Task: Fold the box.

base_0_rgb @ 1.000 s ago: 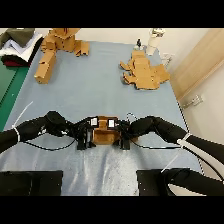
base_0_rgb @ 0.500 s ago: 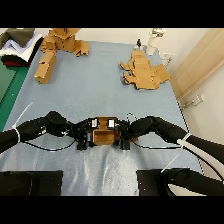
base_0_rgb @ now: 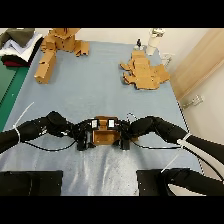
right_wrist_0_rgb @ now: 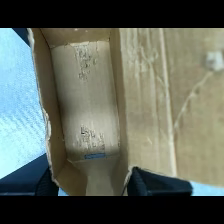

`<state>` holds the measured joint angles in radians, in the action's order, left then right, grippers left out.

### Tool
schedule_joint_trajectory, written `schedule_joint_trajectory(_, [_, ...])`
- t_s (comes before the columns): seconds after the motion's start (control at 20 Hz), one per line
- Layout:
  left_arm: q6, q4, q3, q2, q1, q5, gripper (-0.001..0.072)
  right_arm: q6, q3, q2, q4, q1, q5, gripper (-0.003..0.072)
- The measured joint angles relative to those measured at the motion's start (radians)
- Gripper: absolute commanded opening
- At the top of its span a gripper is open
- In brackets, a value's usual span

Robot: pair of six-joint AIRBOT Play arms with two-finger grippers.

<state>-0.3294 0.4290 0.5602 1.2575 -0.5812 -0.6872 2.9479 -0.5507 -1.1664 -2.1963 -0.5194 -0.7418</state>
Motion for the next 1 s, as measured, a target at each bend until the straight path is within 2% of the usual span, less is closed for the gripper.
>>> schedule_joint_trajectory(0.5, [0.007,0.005,0.002,0.001,0.0,0.014,0.0698,0.0,0.0,0.0,0.001,0.0,0.0,0.0438])
schedule_joint_trajectory(0.55, [0.007,0.009,0.002,0.002,0.0,0.017,0.0691,0.0,0.0,0.0,0.001,0.0,0.0,0.0438])
schedule_joint_trajectory(0.6, [0.007,0.012,0.003,0.003,-0.006,0.026,0.0612,0.0,0.0,0.0,0.001,0.0,0.0,0.0438])
schedule_joint_trajectory(0.65, [0.007,0.013,0.003,0.004,-0.011,0.033,0.0583,0.0,0.0,0.0,0.001,0.0,0.0,0.0438])
schedule_joint_trajectory(1.0, [0.006,0.019,0.003,0.006,-0.028,0.072,0.0581,0.0,0.0,0.0,0.001,0.0,0.0,0.0438])
